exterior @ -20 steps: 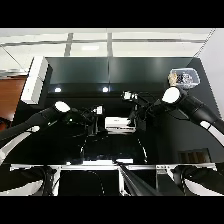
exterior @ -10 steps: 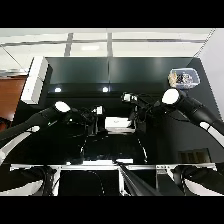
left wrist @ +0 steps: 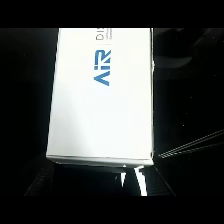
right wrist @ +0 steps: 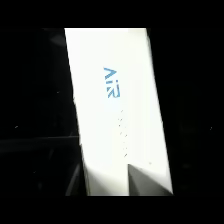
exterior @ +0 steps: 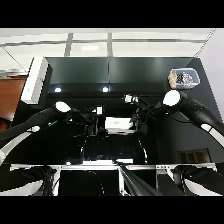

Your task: Fold the box and place the chain.

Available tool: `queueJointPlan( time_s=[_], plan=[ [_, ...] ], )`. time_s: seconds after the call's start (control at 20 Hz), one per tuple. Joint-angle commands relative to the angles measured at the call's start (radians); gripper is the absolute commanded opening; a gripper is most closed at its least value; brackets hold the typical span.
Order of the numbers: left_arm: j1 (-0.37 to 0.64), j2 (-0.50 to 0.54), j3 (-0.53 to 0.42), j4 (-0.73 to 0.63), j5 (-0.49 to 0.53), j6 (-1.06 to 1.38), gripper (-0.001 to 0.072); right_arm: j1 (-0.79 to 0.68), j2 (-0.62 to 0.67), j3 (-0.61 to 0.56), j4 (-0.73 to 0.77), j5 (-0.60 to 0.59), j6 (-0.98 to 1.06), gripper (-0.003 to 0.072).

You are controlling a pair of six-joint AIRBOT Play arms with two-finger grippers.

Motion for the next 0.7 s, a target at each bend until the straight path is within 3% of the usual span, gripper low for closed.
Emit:
queueJointPlan(
  time_s=[0.0,0.2,0.35,0.45,0.65],
  plan=[
    [0.0,-0.001,0.001,0.0,0.0,0.0,0.0466,-0.066,0.042,-0.002,0.029,0.046,0.262,0.0001],
    [0.0,-0.001,0.001,0.0,0.001,0.0,0.0466,-0.16,0.041,-0.099,0.373,0.142,0.309,0.0012],
    [0.0,-0.001,0.001,0.0,0.001,0.0,0.0466,-0.148,0.029,-0.138,0.544,0.042,0.353,0.0012],
    [0.0,-0.001,0.001,0.0,0.001,0.0,0.0466,-0.123,0.005,-0.143,0.535,-0.021,0.425,0.0011],
    [0.0,-0.001,0.001,0.0,0.0,0.0,0.0467,-0.056,-0.061,-0.143,0.381,-0.105,0.557,0.0011]
  ],
)
